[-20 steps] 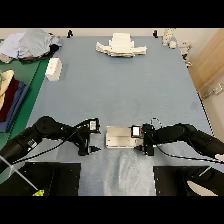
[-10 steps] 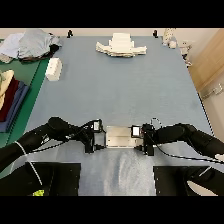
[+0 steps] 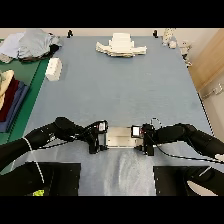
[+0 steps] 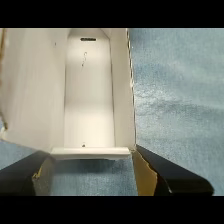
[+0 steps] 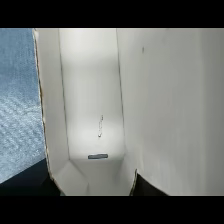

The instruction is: Fold the box.

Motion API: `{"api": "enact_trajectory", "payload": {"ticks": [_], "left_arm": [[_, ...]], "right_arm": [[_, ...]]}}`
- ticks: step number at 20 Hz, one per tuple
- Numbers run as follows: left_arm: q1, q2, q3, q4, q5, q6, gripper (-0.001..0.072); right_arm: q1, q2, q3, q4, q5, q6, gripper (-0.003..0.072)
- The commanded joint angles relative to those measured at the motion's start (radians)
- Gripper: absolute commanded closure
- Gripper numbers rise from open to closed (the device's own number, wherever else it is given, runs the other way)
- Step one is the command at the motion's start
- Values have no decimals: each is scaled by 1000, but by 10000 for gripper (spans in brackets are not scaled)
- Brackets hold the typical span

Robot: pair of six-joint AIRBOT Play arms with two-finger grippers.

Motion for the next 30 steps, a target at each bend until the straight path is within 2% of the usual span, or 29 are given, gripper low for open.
{"api": "enact_trajectory", "payload": {"ticks": [1,8,14,15,16,30], "left_arm": [[-28,-14,12,14,43,-40,23],[-72,-29,26,81,92,-110,24],[-72,-43,40,107,84,-142,34],[-74,-43,40,114,77,-140,169],[-81,-43,40,124,75,-137,203],[-88,-43,40,128,76,-142,202]], "right_arm": [[0,1,0,0,0,0,176],[0,1,0,0,0,0,176],[0,1,0,0,0,0,176],[0,1,0,0,0,0,176],[0,1,0,0,0,0,176],[0,1,0,0,0,0,176]]}}
